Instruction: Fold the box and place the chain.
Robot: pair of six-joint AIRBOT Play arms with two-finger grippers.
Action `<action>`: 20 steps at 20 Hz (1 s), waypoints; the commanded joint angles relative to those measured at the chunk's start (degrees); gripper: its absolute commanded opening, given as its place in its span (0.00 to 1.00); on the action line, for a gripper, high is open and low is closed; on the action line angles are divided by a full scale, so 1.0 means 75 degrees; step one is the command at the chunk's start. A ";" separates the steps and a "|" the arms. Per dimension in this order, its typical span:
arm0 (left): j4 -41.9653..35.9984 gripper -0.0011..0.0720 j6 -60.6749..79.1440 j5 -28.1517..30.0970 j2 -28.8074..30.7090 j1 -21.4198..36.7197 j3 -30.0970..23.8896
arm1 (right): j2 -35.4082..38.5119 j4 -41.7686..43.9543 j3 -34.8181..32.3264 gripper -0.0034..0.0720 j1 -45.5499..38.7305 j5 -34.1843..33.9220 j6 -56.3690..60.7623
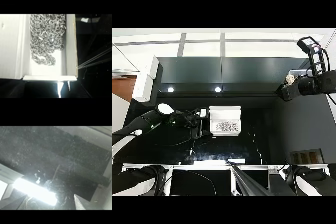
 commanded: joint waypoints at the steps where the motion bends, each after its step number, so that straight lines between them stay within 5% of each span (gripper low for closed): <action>1: 0.0085 0.98 -0.0058 0.0085 -0.0006 -0.0076 0.0006 | -0.0006 0.0003 -0.0003 0.98 0.0003 0.0000 0.0003; 5: 0.0376 0.92 -0.0187 0.0233 -0.0017 -0.0289 0.0006 | -0.0012 0.0216 -0.0087 0.98 0.0006 0.0003 0.0003; 8: 0.0367 0.68 -0.0458 0.0580 -0.0020 -0.0364 0.0006 | -0.0093 0.1145 -0.0580 0.97 0.0009 0.0000 0.0029; 13: 0.0344 0.67 -0.0466 0.0583 -0.0020 -0.0367 0.0006 | -0.0638 0.2253 -0.1093 0.97 0.0347 0.1160 -0.0589; 19: 0.0431 0.67 -0.0391 0.0423 -0.0020 -0.0361 0.0020 | -0.1507 0.2259 -0.1090 0.97 0.1623 0.3147 -0.1915; 20: 0.0618 0.60 -0.0312 0.0303 -0.0026 -0.0353 0.0047 | -0.1556 0.2244 -0.1090 0.97 0.1696 0.3209 -0.1944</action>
